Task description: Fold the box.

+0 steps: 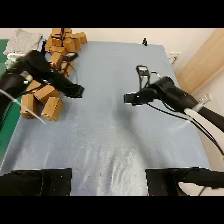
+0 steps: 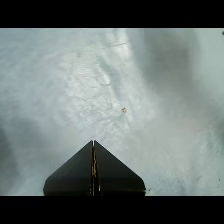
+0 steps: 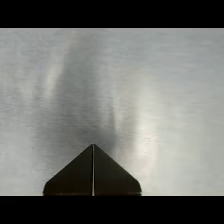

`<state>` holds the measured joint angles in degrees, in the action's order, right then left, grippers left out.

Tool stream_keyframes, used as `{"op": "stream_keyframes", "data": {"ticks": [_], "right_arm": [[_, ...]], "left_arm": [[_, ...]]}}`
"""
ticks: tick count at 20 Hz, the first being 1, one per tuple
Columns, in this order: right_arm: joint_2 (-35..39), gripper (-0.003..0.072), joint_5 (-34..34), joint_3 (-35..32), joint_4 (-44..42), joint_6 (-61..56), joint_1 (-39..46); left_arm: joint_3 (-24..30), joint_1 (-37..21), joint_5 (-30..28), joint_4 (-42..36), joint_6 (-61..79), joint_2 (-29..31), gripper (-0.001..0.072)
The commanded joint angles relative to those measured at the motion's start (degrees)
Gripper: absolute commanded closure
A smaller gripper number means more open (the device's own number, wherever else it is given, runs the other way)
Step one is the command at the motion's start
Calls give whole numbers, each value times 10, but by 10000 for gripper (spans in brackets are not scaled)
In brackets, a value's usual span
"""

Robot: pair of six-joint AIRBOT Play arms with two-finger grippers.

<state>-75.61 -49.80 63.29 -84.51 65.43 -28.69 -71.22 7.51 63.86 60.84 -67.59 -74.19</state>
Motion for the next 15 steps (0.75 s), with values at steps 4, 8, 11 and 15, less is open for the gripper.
{"op": "stream_keyframes", "data": {"ticks": [4, 8, 11, 15], "right_arm": [[-103, 682, -33, 81, -167, 91, 9], [-103, 682, -34, 81, -164, 91, 9], [-103, 682, -34, 81, -164, 91, 9], [-103, 682, -34, 81, -164, 91, 9]], "left_arm": [[-7, 61, -37, -6, -10, -62, 698], [-7, 60, -38, -7, -10, -62, 698], [-7, 60, -38, -7, -10, -62, 698], [-7, 61, -38, -7, -10, -62, 698]]}}
